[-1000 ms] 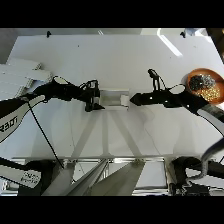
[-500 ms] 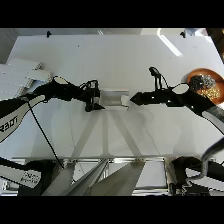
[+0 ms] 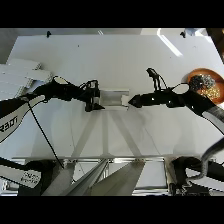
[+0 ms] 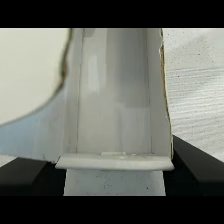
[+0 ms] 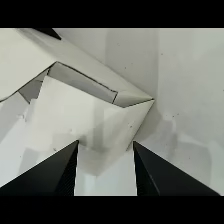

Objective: Fold the box and place the chain.

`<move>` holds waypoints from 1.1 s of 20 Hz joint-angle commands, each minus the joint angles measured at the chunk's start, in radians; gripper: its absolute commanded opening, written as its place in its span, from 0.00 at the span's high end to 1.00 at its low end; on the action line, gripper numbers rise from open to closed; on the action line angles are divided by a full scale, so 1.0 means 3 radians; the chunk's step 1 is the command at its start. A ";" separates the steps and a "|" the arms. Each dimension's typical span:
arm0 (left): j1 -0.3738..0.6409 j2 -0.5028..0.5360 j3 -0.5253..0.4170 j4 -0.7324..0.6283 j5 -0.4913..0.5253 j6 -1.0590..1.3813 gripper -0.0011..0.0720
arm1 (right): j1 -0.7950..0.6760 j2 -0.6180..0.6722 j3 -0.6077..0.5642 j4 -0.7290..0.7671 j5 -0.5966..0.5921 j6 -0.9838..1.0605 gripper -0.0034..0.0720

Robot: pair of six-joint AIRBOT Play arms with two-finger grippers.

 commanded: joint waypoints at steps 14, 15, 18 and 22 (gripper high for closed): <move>0.0001 0.0000 0.0001 0.0001 0.0000 0.0001 0.47 | 0.0285 -0.0006 0.0004 0.0000 -0.0448 0.0197 0.46; 0.0001 0.0000 0.0001 0.0001 0.0000 0.0001 0.47 | 0.0323 -0.0006 0.0004 -0.0123 -0.0540 0.0277 0.46; 0.0001 0.0000 0.0001 0.0001 0.0000 0.0001 0.47 | 0.0441 -0.0006 0.0004 -0.0398 -0.0793 0.0618 0.46; 0.0001 0.0000 0.0001 0.0001 0.0000 0.0001 0.47 | 0.0548 -0.0006 0.0005 -0.0454 -0.1024 0.0819 0.46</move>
